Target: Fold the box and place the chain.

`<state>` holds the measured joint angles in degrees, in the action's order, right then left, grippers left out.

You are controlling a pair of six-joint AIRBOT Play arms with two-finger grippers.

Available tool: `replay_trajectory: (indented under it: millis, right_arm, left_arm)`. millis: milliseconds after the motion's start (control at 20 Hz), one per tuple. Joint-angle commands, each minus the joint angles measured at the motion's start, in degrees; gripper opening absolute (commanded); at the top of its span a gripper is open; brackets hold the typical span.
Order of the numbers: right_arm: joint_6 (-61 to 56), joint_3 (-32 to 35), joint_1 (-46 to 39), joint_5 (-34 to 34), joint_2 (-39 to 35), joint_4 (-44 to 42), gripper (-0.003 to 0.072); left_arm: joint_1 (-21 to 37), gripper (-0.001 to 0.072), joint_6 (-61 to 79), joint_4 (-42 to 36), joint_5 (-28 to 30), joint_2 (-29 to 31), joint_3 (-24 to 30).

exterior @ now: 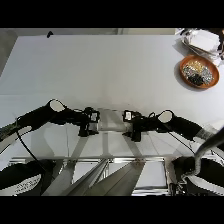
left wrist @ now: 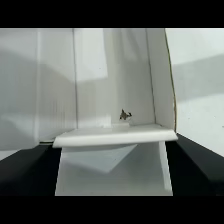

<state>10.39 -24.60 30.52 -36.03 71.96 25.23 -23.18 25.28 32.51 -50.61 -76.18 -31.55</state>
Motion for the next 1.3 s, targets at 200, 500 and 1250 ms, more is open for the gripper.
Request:
replay_trajectory:
  millis: [200, 500, 1250]
  right_arm:
    - [0.0, -0.02, 0.0, -0.02, -0.04, 0.0, 0.0293]
    - [0.0, -0.02, 0.0, 0.0, -0.04, 0.0, 0.0293]
    - [0.0, -0.02, 0.0, -0.02, -0.04, 0.0, 0.0293]
  left_arm:
    - [0.39, 0.071, -0.22, -3.08, -1.31, -0.09, 0.04]
    - [0.42, 0.0695, -0.2, -3.13, -1.92, -1.46, 0.11]
    - [0.11, 0.0612, 0.46, -6.97, -1.42, -3.34, 0.5]
